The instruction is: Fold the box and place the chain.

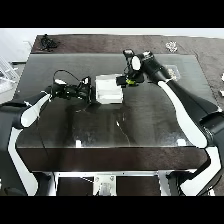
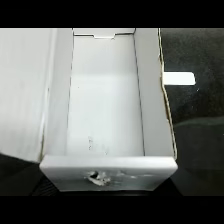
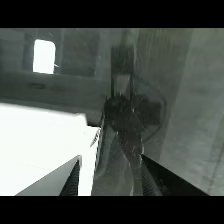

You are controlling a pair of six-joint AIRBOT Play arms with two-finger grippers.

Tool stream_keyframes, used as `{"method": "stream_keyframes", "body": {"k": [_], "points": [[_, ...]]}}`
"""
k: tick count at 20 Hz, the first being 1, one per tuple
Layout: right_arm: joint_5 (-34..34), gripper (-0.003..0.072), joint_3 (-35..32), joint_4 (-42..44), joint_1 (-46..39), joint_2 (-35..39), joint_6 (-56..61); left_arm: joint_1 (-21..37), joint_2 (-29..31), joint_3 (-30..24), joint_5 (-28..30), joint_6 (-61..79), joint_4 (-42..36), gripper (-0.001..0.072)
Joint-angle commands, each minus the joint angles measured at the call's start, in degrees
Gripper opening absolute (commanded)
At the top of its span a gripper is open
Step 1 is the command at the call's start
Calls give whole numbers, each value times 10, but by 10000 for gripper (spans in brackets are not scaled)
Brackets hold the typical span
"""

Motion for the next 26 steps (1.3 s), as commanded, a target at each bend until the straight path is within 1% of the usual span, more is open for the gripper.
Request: {"method": "stream_keyframes", "body": {"k": [1,3,7,9,14,20,22,26], "points": [[-7,434,4,-4,-16,43,-64,0,0,0,0,0,0,367],[-23,430,4,-16,-44,57,-77,0,0,0,0,0,0,367],[-44,427,2,-17,-130,52,-93,0,0,0,0,0,0,368],[-54,389,2,-12,-172,42,-117,0,0,0,0,0,0,367],[-102,390,2,65,-254,-6,-210,0,0,0,0,0,0,367],[-157,388,8,96,-298,-58,-258,0,0,0,0,0,0,367],[-159,350,20,104,-301,-76,-274,0,0,0,0,0,0,367],[-166,350,37,113,-301,-102,-283,0,0,0,0,0,0,367]]}}
